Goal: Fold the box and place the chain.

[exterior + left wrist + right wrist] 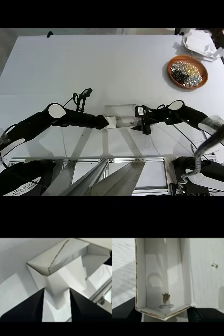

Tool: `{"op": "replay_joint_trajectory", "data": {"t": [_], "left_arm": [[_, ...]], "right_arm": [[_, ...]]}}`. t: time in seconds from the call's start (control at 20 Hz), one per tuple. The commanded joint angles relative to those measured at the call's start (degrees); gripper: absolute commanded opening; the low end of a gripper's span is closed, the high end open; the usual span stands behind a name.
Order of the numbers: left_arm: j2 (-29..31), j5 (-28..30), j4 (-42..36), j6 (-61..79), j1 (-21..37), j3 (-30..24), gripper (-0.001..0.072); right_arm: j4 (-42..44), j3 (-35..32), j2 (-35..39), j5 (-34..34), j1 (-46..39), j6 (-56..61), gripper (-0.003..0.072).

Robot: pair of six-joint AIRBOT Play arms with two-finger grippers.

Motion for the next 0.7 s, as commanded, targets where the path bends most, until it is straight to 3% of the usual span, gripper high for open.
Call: {"op": "replay_joint_trajectory", "data": {"t": [0.0, 0.2, 0.3, 0.65], "left_arm": [[-1.44, 1.14, 7.63, -8.9, -1.14, 3.1, 0.0351], [-4.11, 0.92, 10.71, -12.37, -3.91, 7.21, 0.0353], [-4.59, 0.94, 12.66, -13.79, -5.18, 8.48, 0.0393], [-4.74, -3.54, 25.38, -26.62, -5.77, 10.1, 0.0393]], "right_arm": [[-0.02, 0.07, 0.0, 0.02, 0.0, 0.0, 0.0458], [0.0, 0.07, 0.0, 0.02, 0.0, 0.02, 0.0458], [0.0, 0.07, 0.0, 0.02, 0.0, 0.0, 0.0458], [0.0, 0.07, 0.02, 0.02, 0.0, 0.0, 0.0458]]}}
